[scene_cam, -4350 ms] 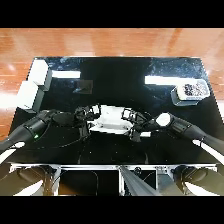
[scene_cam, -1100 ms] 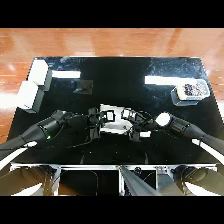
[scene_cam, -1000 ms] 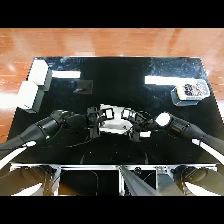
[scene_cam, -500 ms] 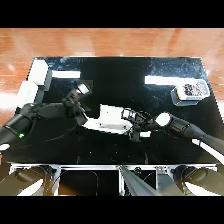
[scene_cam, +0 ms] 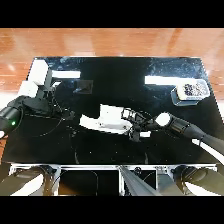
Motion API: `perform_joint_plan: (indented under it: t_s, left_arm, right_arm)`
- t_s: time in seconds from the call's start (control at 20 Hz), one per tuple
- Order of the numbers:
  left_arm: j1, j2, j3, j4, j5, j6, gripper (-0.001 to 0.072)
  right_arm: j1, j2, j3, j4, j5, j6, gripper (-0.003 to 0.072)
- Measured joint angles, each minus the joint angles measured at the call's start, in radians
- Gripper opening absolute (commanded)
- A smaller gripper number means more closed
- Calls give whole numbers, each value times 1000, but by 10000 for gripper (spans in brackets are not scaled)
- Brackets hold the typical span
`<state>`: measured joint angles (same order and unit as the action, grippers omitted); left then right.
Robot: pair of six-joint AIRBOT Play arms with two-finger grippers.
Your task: Fold the box and place the chain.
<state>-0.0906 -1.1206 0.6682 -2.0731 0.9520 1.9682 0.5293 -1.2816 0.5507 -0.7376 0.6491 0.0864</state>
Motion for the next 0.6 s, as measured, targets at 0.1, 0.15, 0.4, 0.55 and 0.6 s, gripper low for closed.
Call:
perform_joint_plan:
  t_s: [0.1,0.15,0.4,0.55,0.6]
  left_arm:
    - [16,-63,7,-29,9,-64,19]
    - [21,-95,10,-45,25,-85,19]
    - [29,-226,16,-167,116,-83,20]
    - [28,-269,16,-259,137,-29,20]
    - [24,-279,16,-284,137,-15,20]
  right_arm:
    - [0,0,0,0,0,0,516]
    - [0,0,0,0,0,0,516]
    - [0,0,0,0,-1,0,516]
    - [0,0,0,0,-1,0,516]
    - [0,0,0,0,-1,0,516]
